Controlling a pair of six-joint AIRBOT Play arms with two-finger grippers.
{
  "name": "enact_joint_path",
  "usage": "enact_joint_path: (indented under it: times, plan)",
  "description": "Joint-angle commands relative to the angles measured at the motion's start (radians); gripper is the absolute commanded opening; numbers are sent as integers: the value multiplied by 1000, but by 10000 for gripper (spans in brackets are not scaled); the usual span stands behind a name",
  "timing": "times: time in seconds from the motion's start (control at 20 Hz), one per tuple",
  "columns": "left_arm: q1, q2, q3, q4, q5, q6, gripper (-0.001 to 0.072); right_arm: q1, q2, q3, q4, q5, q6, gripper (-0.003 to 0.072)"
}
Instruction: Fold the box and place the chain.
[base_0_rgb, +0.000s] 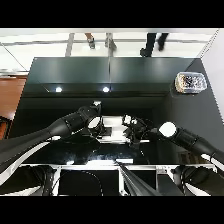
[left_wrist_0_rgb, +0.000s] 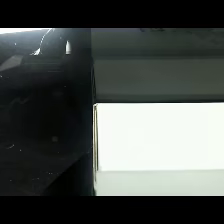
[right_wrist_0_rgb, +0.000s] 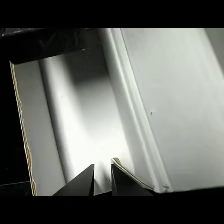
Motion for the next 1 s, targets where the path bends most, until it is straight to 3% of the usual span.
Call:
enact_joint_path:
  times: [0.0,0.05,0.3,0.5,0.7,0.95]
  plan:
    - [0,0,1,-1,-2,1,29,-14,40,2,-20,-8,107,116]
    - [0,0,1,-1,-2,1,29,-42,74,8,-60,31,183,1]
    - [0,0,1,0,-1,1,29,-410,245,33,-341,312,791,4]
    - [0,0,1,0,-1,1,29,-698,243,-42,-337,298,1210,5]
    - [0,0,1,0,-4,1,29,-693,173,-151,-257,381,1212,4]
    - [0,0,1,0,-6,1,29,-493,13,-165,19,404,964,4]
